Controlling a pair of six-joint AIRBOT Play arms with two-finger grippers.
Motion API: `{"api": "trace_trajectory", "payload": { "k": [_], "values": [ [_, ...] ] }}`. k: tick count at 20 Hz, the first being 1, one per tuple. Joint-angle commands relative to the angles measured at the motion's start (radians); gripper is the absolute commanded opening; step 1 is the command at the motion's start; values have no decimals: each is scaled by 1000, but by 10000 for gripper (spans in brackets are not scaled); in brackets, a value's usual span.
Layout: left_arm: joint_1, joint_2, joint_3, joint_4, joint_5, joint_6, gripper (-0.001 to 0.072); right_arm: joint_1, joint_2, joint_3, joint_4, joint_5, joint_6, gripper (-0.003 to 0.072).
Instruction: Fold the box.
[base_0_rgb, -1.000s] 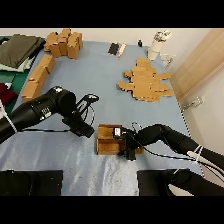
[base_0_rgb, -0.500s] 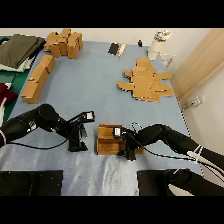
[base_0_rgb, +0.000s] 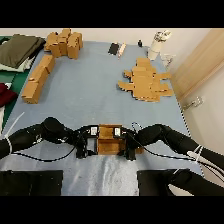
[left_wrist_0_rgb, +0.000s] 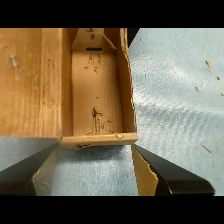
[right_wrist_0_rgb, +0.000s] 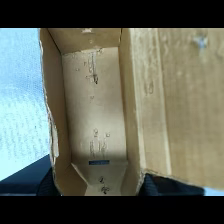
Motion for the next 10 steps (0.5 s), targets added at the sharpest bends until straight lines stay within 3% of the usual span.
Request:
{"api": "trace_trajectory", "payload": {
  "k": [1, 5, 10],
  "values": [
    [-29, -17, -5, -20, 34, 32, 696, 0, -1, 0, 0, 0, 0, 574],
    [-39, -29, -5, -32, 38, 21, 696, 0, -1, 0, 0, 0, 0, 575],
    [-105, -33, -3, -31, 124, 9, 696, 0, -1, 0, 0, 0, 0, 575]
  ]
}}
